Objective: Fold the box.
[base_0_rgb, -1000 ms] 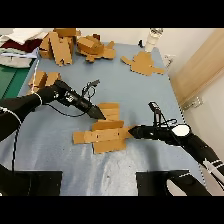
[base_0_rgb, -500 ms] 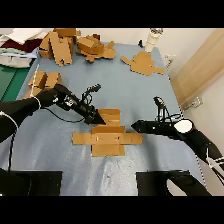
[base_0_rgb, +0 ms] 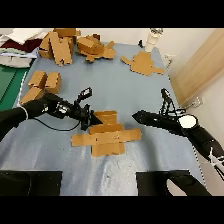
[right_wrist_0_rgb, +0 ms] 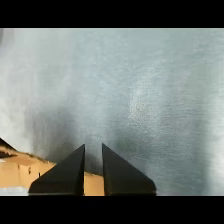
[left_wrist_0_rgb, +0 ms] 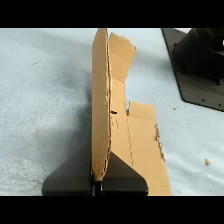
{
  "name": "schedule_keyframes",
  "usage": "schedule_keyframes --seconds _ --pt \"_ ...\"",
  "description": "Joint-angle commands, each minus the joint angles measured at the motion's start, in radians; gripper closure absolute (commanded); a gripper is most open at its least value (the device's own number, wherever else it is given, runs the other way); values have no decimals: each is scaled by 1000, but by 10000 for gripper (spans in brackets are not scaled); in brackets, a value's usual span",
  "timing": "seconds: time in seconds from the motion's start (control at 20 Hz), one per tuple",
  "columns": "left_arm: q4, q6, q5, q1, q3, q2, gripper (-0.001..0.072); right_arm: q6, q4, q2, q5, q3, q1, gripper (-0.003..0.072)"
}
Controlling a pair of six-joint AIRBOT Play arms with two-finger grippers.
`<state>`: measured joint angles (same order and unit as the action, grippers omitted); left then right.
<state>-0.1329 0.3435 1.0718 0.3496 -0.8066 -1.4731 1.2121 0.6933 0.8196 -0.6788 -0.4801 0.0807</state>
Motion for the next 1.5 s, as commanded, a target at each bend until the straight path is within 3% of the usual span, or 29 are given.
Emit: schedule_keyframes --seconds 0.0,0.25,0.7,0.8,0.95,1.2,1.45 --pt "21 67 -43 8 51 34 701 105 -18 6 43 -3 0 522" --pt "-31 17 -65 94 51 35 701 104 -16 8 34 -3 1 523" --pt "-52 -23 -77 98 51 35 699 74 62 8 34 -3 3 532" --pt "-55 -18 -83 98 48 35 699 -8 69 -5 37 -3 11 606" --pt "-66 -18 -97 99 44 35 699 -43 144 -84 62 -3 60 606" --pt "-100 -22 -96 99 32 35 699 -11 325 -214 -63 -2 251 606" --pt "-100 -22 -96 99 32 35 699 187 673 -273 -243 -2 594 610"
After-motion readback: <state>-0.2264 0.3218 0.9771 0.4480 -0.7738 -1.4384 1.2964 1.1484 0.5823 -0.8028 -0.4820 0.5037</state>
